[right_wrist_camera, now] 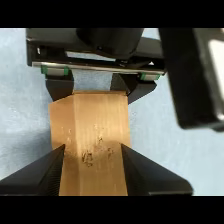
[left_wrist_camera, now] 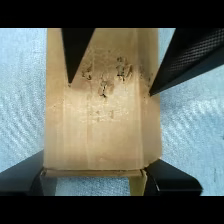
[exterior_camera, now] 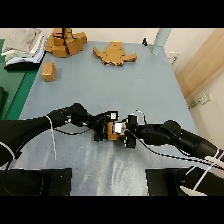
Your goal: Fold the box.
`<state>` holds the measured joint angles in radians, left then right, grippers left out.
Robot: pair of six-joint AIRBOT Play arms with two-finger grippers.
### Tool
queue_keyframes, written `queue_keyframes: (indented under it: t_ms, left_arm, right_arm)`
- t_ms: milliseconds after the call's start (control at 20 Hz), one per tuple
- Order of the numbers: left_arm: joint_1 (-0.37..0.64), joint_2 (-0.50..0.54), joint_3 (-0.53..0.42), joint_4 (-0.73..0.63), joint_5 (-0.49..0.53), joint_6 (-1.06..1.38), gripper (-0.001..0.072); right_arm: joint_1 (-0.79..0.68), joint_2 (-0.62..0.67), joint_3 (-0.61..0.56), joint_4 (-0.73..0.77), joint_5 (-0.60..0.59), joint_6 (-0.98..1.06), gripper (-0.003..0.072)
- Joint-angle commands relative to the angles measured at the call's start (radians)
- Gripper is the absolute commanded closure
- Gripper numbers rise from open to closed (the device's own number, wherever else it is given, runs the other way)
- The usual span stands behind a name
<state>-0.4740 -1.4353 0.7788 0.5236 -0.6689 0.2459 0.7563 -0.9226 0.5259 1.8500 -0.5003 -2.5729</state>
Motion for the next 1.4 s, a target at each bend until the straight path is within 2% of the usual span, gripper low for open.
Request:
queue_keyframes:
  t_ms: [0,300,800,850,1100,1150,1300,1350]
  left_arm:
    - [0.0,0.0,0.0,0.0,0.0,0.0,0.0205]
    - [0.0,0.0,0.0,0.0,0.0,0.0,0.0205]
    - [0.0,0.0,0.0,0.0,0.0,0.0,0.0205]
    - [0.0,0.0,0.0,0.0,0.0,0.0,0.0205]
    - [0.0,0.0,0.0,0.0,0.0,0.0,0.0205]
    - [0.0,0.0,0.0,0.0,0.0,0.0,0.0206]
    - [0.0,0.0,0.0,0.0,0.0,0.0,0.0205]
    - [0.0,0.0,0.0,0.0,0.0,0.0,0.0205]
  right_arm:
    - [0.001,-0.01,0.0,-0.015,0.024,-0.049,0.0138]
    - [0.013,-0.003,0.0,-0.064,0.055,-0.055,0.0142]
    - [0.013,0.074,0.0,-0.064,0.067,-0.055,0.0145]
    - [0.012,0.074,0.0,-0.072,0.076,-0.055,0.019]
    - [0.009,0.061,-0.001,-0.108,0.107,-0.054,0.0197]
    - [0.009,0.051,-0.001,-0.107,0.106,-0.054,0.0272]
    - [0.011,0.028,-0.001,-0.085,0.101,-0.054,0.0288]
    - [0.011,0.024,-0.002,-0.076,0.095,-0.054,0.0317]
